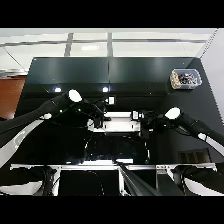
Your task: Fold the box and place the chain.
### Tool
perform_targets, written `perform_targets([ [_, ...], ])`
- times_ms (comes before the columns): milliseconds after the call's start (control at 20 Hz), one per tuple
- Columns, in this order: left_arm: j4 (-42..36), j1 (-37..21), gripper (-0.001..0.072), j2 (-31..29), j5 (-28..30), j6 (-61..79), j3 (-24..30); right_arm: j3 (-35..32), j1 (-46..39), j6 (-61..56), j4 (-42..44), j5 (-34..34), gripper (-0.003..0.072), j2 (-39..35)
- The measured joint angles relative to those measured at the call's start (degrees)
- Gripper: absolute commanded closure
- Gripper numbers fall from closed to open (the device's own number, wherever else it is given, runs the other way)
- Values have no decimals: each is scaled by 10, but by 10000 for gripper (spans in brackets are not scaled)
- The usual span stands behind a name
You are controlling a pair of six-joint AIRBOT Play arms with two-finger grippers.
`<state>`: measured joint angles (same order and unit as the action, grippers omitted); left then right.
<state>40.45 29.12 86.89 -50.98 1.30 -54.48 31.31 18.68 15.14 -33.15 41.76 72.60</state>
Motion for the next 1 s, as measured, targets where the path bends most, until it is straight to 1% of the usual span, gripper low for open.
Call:
perform_targets([
  [900,0,0,685,0,1,0,0,3,20,-17,-5,-24,-26,3],
  [950,0,0,685,0,1,0,0,3,20,-16,-5,-24,35,3],
  [1000,0,0,685,0,1,0,0,3,20,-16,-5,-24,149,3],
])
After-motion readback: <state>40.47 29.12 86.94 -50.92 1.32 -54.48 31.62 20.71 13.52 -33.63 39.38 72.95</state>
